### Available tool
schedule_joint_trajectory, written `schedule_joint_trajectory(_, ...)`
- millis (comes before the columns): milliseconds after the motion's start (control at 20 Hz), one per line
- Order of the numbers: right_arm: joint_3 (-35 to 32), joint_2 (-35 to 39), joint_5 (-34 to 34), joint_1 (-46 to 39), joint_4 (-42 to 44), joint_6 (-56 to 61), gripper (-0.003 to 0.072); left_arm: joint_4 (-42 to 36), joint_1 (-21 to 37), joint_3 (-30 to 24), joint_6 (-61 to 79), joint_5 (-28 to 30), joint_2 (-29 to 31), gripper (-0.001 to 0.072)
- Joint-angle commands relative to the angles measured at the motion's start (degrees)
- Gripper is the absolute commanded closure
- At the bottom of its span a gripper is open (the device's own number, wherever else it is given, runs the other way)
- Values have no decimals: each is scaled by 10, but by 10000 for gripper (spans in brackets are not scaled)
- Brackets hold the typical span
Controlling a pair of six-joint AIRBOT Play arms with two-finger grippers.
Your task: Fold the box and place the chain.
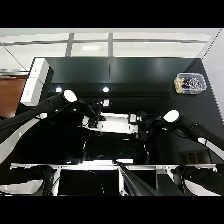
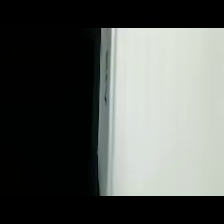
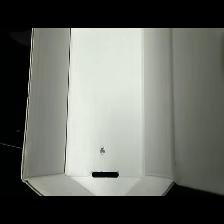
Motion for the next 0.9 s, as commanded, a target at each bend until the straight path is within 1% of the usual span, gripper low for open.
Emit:
schedule_joint_trajectory(0,0,-6,-3,1,1,1,6,0,0,0,-1,-1,0,684)
schedule_joint_trajectory(300,0,-6,-13,1,5,8,6,0,0,0,-29,-4,0,684)
schedule_joint_trajectory(650,0,-6,-18,1,8,11,6,-2,-7,0,-31,-10,0,684)
schedule_joint_trajectory(850,0,-6,-18,1,8,11,6,0,-13,0,-31,-3,0,683)
